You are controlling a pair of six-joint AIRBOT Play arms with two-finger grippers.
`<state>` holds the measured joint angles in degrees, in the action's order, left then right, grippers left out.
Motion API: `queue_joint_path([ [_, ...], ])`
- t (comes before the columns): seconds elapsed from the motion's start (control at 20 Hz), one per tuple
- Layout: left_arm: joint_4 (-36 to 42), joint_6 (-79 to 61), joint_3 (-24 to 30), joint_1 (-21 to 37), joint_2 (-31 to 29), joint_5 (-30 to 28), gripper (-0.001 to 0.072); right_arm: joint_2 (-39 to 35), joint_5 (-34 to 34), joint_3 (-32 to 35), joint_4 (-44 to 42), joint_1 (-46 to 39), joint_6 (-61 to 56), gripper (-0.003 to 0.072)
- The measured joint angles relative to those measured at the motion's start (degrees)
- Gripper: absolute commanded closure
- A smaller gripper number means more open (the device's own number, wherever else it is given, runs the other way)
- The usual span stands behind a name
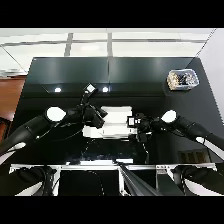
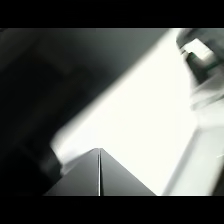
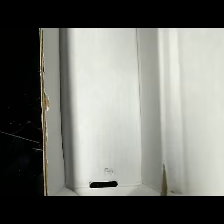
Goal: Fold the box and place the chain.
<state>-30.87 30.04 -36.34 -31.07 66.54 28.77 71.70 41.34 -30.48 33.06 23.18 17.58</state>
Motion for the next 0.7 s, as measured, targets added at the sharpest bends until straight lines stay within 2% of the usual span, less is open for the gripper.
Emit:
queue_joint_path([
  [0.4,-3.48,-0.28,-0.24,1.25,7.06,6.40,0.0684,0.00,0.17,0.02,0.07,0.00,0.04,0.0505],
  [0.55,-6.43,-0.28,-1.84,2.34,7.37,9.90,0.0686,0.00,0.24,0.02,0.15,0.00,0.24,0.0505],
  [0.7,-10.36,0.02,-4.70,5.29,4.76,15.87,0.0686,0.00,0.17,0.02,0.09,0.00,-0.04,0.0505],
])
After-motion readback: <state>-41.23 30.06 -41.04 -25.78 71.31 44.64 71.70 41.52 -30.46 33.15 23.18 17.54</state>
